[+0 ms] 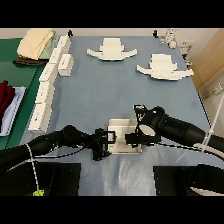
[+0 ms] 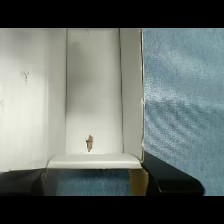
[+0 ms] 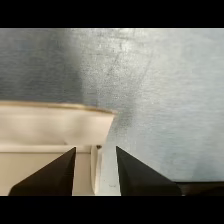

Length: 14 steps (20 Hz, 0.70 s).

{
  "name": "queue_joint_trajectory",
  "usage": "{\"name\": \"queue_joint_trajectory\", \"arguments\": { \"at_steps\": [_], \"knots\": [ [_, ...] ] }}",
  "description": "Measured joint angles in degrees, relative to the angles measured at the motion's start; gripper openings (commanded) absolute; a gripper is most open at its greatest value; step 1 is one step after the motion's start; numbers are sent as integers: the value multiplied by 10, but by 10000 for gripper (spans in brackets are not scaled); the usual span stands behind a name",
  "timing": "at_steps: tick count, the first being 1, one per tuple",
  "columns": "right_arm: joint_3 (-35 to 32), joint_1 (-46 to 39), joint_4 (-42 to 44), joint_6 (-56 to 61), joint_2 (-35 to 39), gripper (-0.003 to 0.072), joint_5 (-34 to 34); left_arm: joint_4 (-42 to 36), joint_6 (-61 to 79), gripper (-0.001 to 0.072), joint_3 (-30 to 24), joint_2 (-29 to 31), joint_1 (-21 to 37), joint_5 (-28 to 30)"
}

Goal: Fold the box.

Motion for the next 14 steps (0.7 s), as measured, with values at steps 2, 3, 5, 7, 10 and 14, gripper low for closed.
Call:
{"name": "queue_joint_trajectory", "arguments": {
  "at_steps": [2,3,5,7,10,14],
  "knots": [
    [10,-2,-11,-1,24,224,14,0,0,453,0,0,0,0],
    [15,-5,-22,-2,38,57,21,0,0,453,0,0,0,0],
    [19,-26,-41,-12,63,1,38,0,0,453,0,0,0,0],
    [19,-74,-58,-41,78,0,52,0,0,453,0,0,0,0],
    [9,-180,-47,-116,73,0,44,0,0,453,0,0,0,0],
    [3,-341,103,-296,9,0,-8,0,0,453,0,0,0,0]
  ]
}}
